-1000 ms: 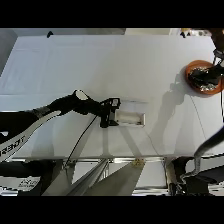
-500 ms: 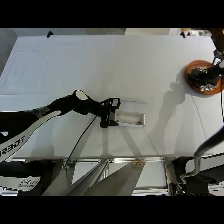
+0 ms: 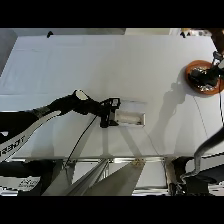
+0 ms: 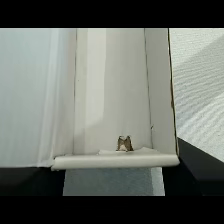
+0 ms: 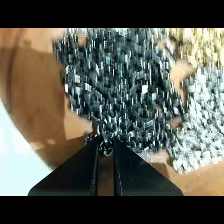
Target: Fold the box and place the chain.
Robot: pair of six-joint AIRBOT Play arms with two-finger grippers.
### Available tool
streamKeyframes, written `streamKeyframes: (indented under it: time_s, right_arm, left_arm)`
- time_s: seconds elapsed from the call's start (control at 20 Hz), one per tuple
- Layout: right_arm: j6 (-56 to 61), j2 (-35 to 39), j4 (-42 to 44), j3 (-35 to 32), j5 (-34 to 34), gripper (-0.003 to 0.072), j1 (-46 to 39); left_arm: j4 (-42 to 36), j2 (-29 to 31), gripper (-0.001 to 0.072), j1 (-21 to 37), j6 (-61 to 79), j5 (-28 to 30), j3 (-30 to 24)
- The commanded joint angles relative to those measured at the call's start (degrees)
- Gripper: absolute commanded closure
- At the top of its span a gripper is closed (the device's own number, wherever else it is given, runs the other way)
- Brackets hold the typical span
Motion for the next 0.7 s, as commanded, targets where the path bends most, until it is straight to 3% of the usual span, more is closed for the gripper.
streamKeyframes:
  time_s: [0.0,0.25,0.65]
  right_arm:
    - [-1.99,4.35,-2.40,0.02,3.34,0.0668,0.00]
    - [-4.59,13.16,-3.91,0.02,6.03,0.0668,0.00]
    - [-13.51,28.57,-0.20,0.02,20.00,0.0668,0.04]
  left_arm:
    - [0.00,0.04,0.0499,0.02,0.02,0.02,0.04]
    - [0.00,0.04,0.0499,0.02,0.02,0.02,0.04]
    - [0.00,0.04,0.0499,0.02,0.02,0.02,0.04]
